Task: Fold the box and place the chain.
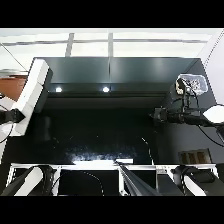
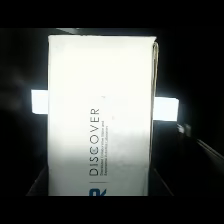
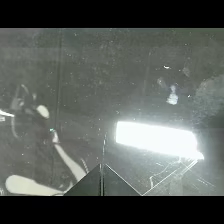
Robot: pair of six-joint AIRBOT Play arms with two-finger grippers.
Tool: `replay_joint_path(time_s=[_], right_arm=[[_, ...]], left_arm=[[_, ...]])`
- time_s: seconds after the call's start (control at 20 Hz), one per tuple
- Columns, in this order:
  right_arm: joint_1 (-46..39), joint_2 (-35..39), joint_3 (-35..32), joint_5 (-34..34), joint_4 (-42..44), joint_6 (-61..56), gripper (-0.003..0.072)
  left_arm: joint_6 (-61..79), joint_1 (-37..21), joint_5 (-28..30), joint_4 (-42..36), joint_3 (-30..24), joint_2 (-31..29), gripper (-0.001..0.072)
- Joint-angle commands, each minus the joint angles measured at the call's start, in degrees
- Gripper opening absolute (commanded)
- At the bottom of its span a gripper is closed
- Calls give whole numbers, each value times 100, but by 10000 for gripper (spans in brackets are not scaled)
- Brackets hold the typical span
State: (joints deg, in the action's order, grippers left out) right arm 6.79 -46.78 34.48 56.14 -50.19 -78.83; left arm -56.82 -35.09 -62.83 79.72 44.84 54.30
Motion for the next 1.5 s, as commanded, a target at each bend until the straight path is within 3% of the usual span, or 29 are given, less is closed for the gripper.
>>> replay_joint_path(time_s=[0.0, 0.2, 0.35, 0.55, 0.7, 1.2, 1.4, 1.45], right_arm=[[0, 2, -2, -87, 0, 7, 27], [0, 2, -2, -258, 4, 0, 27], [0, 2, -2, -282, 22, 0, 27], [0, 2, -2, -273, 48, 0, 27], [0, 2, -2, -243, 63, 0, 27], [0, 2, -2, -282, 61, 0, 28], [0, 2, -2, -282, 61, 0, 27], [0, 2, -2, -282, 61, 0, 27]], left_arm=[[1088, -529, 835, -140, -35, 4, 356], [2251, -1014, 881, -1174, -33, 481, 356], [2715, -1064, 824, -1786, -33, 905, 378], [2830, -992, 1010, -1812, -33, 1220, 378], [2835, -992, 1233, -1823, -28, 1217, 378], [2841, -988, 1145, -1952, -127, 1220, 378], [2848, -988, 1469, -1989, -313, 1226, 379], [2859, -988, 1569, -2037, -326, 1226, 434]])
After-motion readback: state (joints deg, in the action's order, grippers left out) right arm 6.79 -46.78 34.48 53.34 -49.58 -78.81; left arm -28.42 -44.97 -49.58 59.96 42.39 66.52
